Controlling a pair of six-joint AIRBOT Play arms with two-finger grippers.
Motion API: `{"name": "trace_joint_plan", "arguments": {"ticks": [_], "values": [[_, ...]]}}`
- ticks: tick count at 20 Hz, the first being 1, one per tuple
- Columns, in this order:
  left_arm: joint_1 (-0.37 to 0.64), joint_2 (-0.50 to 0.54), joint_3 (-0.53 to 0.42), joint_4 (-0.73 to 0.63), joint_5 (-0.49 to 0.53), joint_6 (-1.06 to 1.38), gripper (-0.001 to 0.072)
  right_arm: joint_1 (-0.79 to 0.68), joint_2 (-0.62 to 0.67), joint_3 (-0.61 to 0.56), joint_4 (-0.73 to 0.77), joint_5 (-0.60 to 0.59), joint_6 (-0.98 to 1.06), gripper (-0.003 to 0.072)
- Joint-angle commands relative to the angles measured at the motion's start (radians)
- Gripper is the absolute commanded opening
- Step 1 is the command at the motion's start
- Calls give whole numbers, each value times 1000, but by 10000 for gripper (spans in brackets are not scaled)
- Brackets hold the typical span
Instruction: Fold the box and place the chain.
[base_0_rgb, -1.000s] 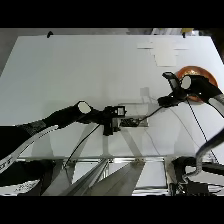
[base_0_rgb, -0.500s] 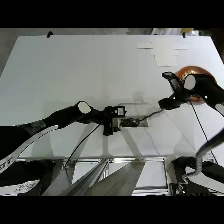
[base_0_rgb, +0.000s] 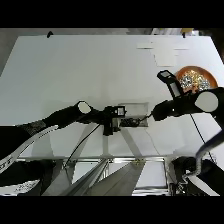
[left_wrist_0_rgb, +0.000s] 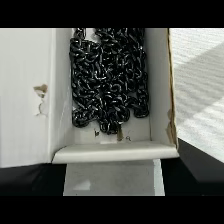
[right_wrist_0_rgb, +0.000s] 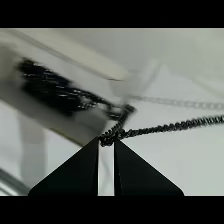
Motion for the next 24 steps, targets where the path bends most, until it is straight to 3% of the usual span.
{"name": "trace_joint_plan", "arguments": {"ticks": [1,5,11,12,14,16,21,24], "values": [[0,0,0,0,0,0,270,143,56,-14,113,-109,-7,16],[0,0,0,0,0,0,270,254,48,-14,116,-232,-2,16],[0,0,0,0,0,0,270,266,-17,-16,116,-246,5,19],[0,0,0,0,0,0,270,266,-32,-16,116,-246,4,56],[0,0,0,0,0,0,270,266,-42,-15,105,-259,0,239],[0,0,0,0,0,0,270,237,-32,-1,102,-254,-6,270],[0,0,0,0,0,0,270,3,-23,60,60,-252,-6,158],[0,0,0,0,0,0,270,-156,-48,59,-78,-255,-6,16]]}}
